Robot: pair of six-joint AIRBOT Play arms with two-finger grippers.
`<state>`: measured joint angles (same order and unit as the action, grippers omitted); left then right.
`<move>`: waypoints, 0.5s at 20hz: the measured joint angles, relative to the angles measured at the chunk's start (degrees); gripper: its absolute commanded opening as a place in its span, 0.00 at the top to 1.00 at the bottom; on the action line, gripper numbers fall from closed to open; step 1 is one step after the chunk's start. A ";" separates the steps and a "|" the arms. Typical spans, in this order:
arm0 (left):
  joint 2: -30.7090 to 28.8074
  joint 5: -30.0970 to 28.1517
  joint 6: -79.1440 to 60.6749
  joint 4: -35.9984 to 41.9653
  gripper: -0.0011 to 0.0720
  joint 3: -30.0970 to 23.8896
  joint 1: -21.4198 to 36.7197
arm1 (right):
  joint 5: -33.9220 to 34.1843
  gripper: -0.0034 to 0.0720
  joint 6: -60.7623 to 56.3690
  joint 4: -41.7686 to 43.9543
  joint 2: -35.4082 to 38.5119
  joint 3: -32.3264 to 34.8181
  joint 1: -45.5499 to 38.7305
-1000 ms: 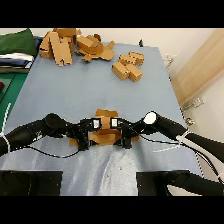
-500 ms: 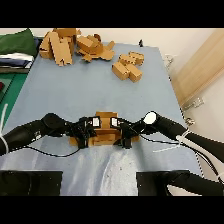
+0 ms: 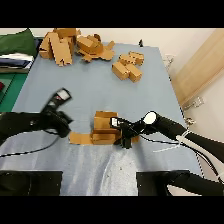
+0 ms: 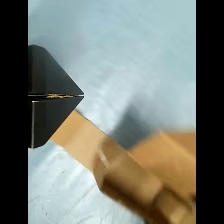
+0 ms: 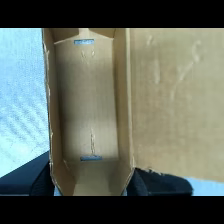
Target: Fold the box.
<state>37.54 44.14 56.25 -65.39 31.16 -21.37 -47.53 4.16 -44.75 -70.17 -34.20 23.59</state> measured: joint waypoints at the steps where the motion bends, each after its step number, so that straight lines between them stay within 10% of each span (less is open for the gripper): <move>1: -0.90 4.00 9.27 -4.42 0.96 -0.42 2.03 | 0.00 0.41 0.00 0.00 0.00 0.00 0.00; 5: -0.02 13.99 31.21 -8.02 0.96 -4.48 7.21 | 0.00 0.41 0.00 0.00 0.00 0.00 0.00; 10: 5.38 12.46 36.59 0.11 0.96 -7.61 8.76 | 0.00 0.41 0.00 0.00 0.00 0.00 0.00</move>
<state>42.92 56.60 92.84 -65.28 23.55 -12.60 -47.53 4.16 -44.75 -70.17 -34.20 23.59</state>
